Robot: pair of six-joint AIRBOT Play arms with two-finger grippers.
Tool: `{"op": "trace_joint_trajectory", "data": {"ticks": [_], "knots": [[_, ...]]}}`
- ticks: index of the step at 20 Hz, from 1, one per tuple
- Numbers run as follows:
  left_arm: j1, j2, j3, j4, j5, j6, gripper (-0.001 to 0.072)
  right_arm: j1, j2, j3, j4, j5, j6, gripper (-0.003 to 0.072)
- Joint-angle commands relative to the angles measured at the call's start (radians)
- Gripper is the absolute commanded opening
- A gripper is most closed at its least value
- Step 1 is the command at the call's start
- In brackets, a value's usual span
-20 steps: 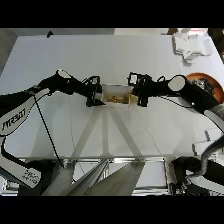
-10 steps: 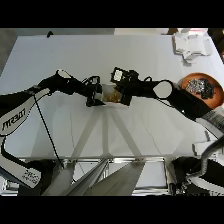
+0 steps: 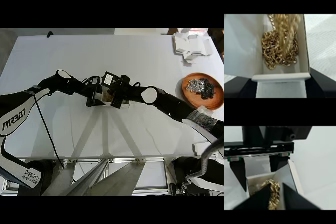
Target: Fold the box and place the chain.
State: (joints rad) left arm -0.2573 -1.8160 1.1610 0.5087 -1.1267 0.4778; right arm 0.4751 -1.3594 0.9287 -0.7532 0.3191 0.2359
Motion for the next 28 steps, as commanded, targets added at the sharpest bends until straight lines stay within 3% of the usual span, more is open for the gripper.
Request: {"op": "trace_joint_trajectory", "data": {"ticks": [1,4,8,12,14,19,24,28], "knots": [[0.000,0.000,0.000,0.000,0.000,0.000,0.0187,0.003,-0.006,0.001,0.005,-0.008,0.000,0.0390],[0.000,0.000,0.000,0.000,0.000,0.000,0.0187,-0.031,0.031,0.001,0.004,0.064,0.000,0.0390],[0.000,0.000,0.000,0.000,0.000,0.000,0.0187,-0.132,0.146,-0.003,-0.040,0.273,0.000,0.0379],[0.000,0.000,0.000,0.000,0.000,0.000,0.0186,-0.295,0.232,-0.040,-0.064,0.423,-0.002,0.0379],[0.000,0.000,0.000,0.000,0.000,0.000,0.0187,-0.390,0.224,-0.073,-0.063,0.438,-0.023,0.0378],[0.000,0.000,0.000,0.000,0.000,0.000,0.0187,-0.479,0.075,-0.118,-0.031,0.421,-0.296,0.0379],[0.000,0.000,0.000,0.000,0.000,0.000,0.0187,-0.475,-0.122,-0.118,0.299,0.422,-0.732,0.0380],[0.000,0.000,0.000,0.000,0.000,0.000,0.0187,-0.453,-0.176,-0.117,0.329,0.420,-0.829,0.0379]]}}
